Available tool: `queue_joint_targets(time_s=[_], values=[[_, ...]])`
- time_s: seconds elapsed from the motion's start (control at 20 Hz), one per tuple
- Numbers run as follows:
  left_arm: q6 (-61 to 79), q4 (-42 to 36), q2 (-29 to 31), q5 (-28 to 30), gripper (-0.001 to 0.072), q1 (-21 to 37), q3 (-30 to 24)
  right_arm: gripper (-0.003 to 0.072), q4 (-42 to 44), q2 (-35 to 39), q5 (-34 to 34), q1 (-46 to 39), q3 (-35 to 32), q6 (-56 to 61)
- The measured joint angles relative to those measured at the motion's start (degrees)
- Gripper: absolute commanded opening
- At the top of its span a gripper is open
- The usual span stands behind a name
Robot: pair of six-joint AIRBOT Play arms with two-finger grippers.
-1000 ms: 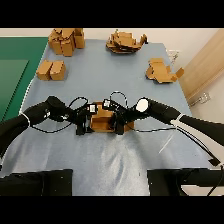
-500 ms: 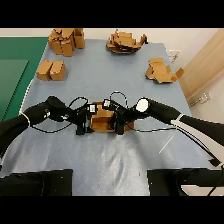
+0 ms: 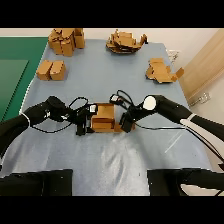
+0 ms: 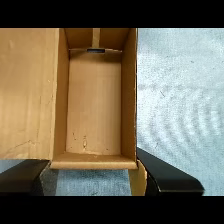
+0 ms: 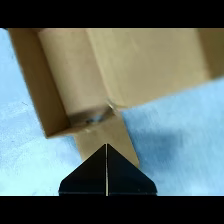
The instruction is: Fold the box.
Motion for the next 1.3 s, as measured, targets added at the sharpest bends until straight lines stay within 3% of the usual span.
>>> queue_joint_targets(time_s=[0.3,0.6,0.8,1.3], values=[[-0.04,0.09,-0.02,0.00,0.0117,0.00,0.00,0.0003,7.69,5.42,4.24,-15.87,-1.70,18.99],[-0.09,0.04,-0.02,0.07,0.0117,0.00,0.00,0.0003,13.35,4.98,13.03,-28.28,-7.93,23.89],[-0.11,0.02,-0.02,0.13,0.0117,0.00,0.00,0.0003,24.76,-0.70,14.29,-28.63,-10.45,18.97],[-0.13,-0.02,-0.02,0.04,0.0117,0.00,0.00,0.0004,43.47,-10.10,9.51,-17.05,-10.97,10.91]])
